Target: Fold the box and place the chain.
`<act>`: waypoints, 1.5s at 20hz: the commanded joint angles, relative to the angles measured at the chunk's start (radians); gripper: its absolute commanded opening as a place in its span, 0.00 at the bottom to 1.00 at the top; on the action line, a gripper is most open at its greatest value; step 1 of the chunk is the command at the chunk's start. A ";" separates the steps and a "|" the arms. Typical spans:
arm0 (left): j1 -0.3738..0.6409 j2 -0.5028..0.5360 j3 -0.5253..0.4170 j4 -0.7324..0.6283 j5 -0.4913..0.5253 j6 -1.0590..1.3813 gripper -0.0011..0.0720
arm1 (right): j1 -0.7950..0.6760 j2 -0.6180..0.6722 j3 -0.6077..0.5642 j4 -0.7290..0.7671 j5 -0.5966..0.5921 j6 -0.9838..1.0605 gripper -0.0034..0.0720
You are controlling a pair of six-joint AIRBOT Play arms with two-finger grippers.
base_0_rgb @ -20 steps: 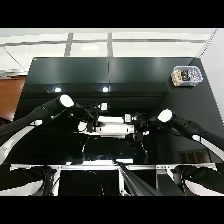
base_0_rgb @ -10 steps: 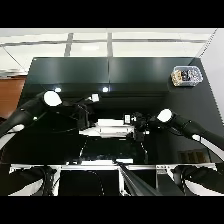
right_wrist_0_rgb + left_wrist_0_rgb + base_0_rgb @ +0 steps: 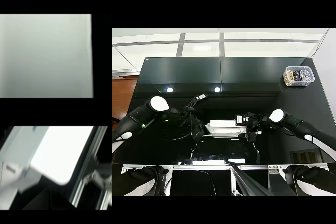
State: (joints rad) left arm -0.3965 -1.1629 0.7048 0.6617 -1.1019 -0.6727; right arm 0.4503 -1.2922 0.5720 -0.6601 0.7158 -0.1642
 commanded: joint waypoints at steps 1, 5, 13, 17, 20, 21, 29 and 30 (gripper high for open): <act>-0.024 0.002 -0.020 -0.274 0.317 0.090 0.05 | 0.000 -0.001 -0.001 0.001 -0.002 0.000 0.31; -0.019 -0.058 -0.021 -0.246 0.493 0.077 0.05 | 0.000 0.000 -0.001 0.001 -0.001 0.000 0.31; -0.028 -0.234 -0.020 -0.198 0.372 0.037 0.04 | 0.000 0.000 -0.001 0.002 0.017 -0.001 0.31; 0.012 -0.116 0.003 -0.085 0.354 -0.039 0.04 | 0.000 0.000 -0.001 0.002 0.017 -0.001 0.31; 0.053 0.105 -0.037 0.001 0.350 -0.051 0.04 | 0.000 0.000 -0.001 0.002 0.017 -0.001 0.31; 0.059 0.172 -0.077 0.004 0.356 -0.014 0.05 | 0.000 0.000 0.000 0.002 0.017 -0.001 0.31; 0.039 0.257 -0.272 0.170 0.270 0.634 0.99 | 0.000 0.000 0.000 0.002 0.017 -0.001 0.31; 0.029 0.240 -0.263 0.209 0.282 0.690 0.99 | 0.000 0.000 -0.001 0.002 0.017 -0.001 0.31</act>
